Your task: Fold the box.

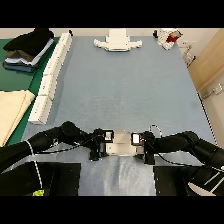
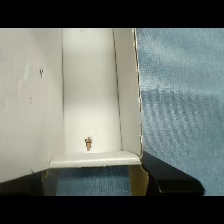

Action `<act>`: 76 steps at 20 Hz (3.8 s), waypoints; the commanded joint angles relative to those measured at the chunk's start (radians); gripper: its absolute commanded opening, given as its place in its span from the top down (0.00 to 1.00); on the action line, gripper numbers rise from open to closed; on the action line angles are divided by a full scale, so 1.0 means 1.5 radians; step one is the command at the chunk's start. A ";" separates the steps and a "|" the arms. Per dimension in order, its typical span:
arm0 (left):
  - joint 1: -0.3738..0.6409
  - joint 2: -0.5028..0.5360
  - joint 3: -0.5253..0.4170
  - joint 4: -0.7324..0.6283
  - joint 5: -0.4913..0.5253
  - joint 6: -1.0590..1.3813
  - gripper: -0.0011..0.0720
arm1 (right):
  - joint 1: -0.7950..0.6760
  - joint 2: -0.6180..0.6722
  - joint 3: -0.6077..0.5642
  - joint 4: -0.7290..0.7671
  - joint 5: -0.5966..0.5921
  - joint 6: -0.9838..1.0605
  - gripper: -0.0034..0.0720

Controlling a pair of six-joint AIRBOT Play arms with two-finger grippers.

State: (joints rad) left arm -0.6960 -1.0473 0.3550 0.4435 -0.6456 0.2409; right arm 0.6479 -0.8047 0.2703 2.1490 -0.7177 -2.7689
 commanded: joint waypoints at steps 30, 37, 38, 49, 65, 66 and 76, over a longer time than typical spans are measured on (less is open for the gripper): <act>-0.001 0.000 0.000 0.001 0.005 -0.001 0.50 | 0.000 0.000 0.001 0.001 0.014 0.001 0.28; -0.001 0.000 0.000 0.001 0.005 -0.001 0.50 | 0.000 0.000 0.001 0.001 0.012 0.001 0.28; -0.001 0.000 0.000 0.001 0.005 -0.001 0.50 | 0.000 0.000 0.001 0.001 0.012 0.000 0.28; -0.001 0.000 0.000 0.001 0.005 -0.001 0.50 | 0.000 0.000 0.001 -0.025 0.012 0.001 0.00; -0.001 0.000 0.000 0.001 0.005 -0.001 0.50 | 0.000 0.001 0.149 -0.393 -0.251 0.399 0.00; -0.001 0.000 0.000 0.001 0.005 -0.001 0.50 | 0.000 0.001 0.154 -0.415 -0.271 0.425 0.00; -0.001 0.000 0.000 0.001 0.005 -0.001 0.50 | 0.000 0.001 0.178 -0.583 -0.415 0.792 0.29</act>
State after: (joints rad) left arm -0.6964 -1.0473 0.3550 0.4446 -0.6384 0.2386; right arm 0.6472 -0.8036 0.5236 1.3476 -1.2678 -1.7805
